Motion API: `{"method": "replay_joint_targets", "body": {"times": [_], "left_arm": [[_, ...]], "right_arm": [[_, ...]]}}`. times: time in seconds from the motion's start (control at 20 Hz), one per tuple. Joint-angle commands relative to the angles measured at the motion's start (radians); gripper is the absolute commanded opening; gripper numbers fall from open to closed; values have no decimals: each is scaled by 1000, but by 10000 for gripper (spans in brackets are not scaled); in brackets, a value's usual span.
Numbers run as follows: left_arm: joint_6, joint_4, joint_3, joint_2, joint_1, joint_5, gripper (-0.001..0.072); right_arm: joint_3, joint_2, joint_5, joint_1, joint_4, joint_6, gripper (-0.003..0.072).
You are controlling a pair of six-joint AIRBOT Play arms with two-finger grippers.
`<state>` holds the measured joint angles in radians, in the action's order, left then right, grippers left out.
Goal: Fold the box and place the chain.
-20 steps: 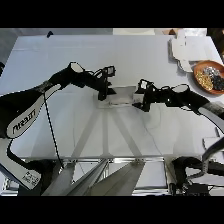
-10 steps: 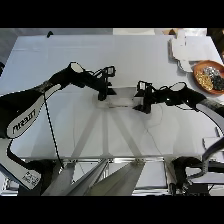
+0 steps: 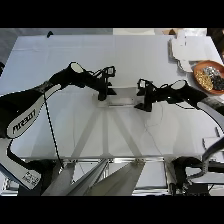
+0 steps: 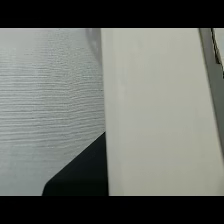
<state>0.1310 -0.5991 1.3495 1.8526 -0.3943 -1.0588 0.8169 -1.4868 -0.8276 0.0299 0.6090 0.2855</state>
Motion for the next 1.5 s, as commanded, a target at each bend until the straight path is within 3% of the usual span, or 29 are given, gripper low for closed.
{"method": "replay_joint_targets", "body": {"times": [0.0,0.55,0.75,1.45], "left_arm": [[0,0,0,0,0,0,16],[0,0,0,0,0,0,16],[0,0,0,0,0,0,16],[0,0,0,0,0,0,16]], "right_arm": [[19,1,-20,6,10,-14,686],[40,-13,-65,11,-42,132,686],[96,-82,-199,21,-42,131,686],[102,-154,-130,-11,-42,123,686]]}}
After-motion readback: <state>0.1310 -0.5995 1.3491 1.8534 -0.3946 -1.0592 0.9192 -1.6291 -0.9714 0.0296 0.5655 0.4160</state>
